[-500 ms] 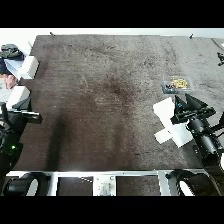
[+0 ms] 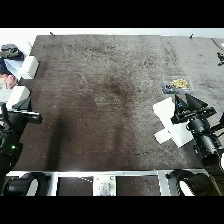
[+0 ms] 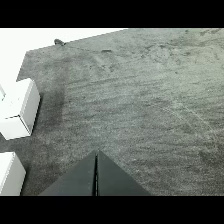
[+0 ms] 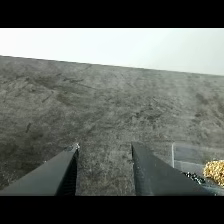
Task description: Fold the box and place the chain.
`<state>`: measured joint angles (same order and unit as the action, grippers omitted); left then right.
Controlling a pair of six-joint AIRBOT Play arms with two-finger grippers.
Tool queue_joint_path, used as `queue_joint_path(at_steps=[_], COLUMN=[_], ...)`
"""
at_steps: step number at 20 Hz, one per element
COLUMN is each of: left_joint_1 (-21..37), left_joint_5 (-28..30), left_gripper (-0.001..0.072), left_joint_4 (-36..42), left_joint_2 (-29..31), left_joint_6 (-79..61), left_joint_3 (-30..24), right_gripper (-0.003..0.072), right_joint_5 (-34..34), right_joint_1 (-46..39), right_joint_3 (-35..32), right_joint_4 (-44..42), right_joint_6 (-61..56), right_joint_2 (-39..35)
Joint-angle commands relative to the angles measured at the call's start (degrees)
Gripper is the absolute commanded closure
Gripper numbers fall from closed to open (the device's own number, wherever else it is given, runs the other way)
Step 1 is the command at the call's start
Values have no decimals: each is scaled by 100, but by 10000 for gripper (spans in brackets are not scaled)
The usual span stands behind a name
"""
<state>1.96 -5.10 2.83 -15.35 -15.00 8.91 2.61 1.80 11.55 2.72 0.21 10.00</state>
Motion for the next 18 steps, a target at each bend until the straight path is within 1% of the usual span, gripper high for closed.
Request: queue_joint_path(at_steps=[1,3,5,7,8,9,10,11,12,14,15,16,18], left_joint_1=[4,4,4,4,4,4,4,4,4,4,4,4,4], left_joint_5=[0,2,2,0,2,2,0,4,2,2,2,2,2], left_gripper=[697,697,697,697,697,697,697,697,697,697,697,697,697], left_joint_4=[-2,-2,-2,-2,-2,-2,-2,-2,-2,-2,-2,-2,-2], left_joint_2=[4,4,4,4,4,4,4,4,4,4,4,4,4], left_joint_6=[-2,-2,-2,-2,-2,-2,-2,-2,-2,-2,-2,-2,-2], left_joint_3=[2,2,2,2,2,2,2,2,2,2,2,2,2], right_gripper=[299,299,299,299,298,299,300,300,299,299,299,299,299], right_joint_5=[197,457,610,551,363,22,-522,-1233,-1991,-3654,-4435,-4957,-5595], right_joint_1=[2,-4,-33,-328,-595,-929,-1366,-1880,-2422,-3602,-4157,-4607,-5355], right_joint_3=[179,503,940,1419,1611,1775,1923,2046,2170,2496,2680,2861,3298], right_joint_4=[48,46,2,-157,-297,-341,-339,-282,-50,603,962,1307,2181], right_joint_6=[-2,-4,-4,-4,-4,-7,-33,-188,-487,-1360,-1537,-1773,-2186], right_joint_2=[81,442,981,1663,1974,2275,2573,2837,3077,3589,3840,4059,4494])
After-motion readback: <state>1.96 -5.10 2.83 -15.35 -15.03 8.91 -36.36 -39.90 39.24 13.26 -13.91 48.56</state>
